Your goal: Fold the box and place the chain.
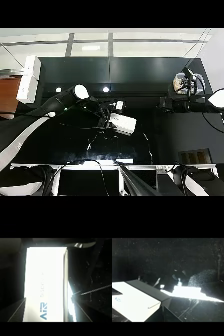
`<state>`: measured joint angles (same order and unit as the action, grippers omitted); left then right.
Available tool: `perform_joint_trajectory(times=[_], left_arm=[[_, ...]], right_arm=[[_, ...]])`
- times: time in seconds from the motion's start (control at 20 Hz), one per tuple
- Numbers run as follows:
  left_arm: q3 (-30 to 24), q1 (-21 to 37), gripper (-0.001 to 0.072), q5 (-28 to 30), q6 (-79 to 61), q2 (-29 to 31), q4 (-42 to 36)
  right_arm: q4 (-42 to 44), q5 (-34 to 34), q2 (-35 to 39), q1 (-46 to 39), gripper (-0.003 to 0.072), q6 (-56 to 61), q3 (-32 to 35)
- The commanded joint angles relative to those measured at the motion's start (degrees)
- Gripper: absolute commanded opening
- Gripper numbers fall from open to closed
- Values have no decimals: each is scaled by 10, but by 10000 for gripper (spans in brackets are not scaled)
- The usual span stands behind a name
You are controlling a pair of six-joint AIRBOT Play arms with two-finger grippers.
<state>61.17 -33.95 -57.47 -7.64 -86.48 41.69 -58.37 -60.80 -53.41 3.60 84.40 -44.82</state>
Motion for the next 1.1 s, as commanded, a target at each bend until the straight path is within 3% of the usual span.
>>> perform_joint_trajectory(times=[0.0,0.4,1.05], left_arm=[[0,-1,717,4,-1,-5,-2],[0,-1,718,22,-1,-19,-7],[25,0,717,-5,36,-16,-2]], right_arm=[[0,0,0,0,23,0,-1],[0,0,0,0,23,0,-1],[0,0,0,0,23,0,-1]])
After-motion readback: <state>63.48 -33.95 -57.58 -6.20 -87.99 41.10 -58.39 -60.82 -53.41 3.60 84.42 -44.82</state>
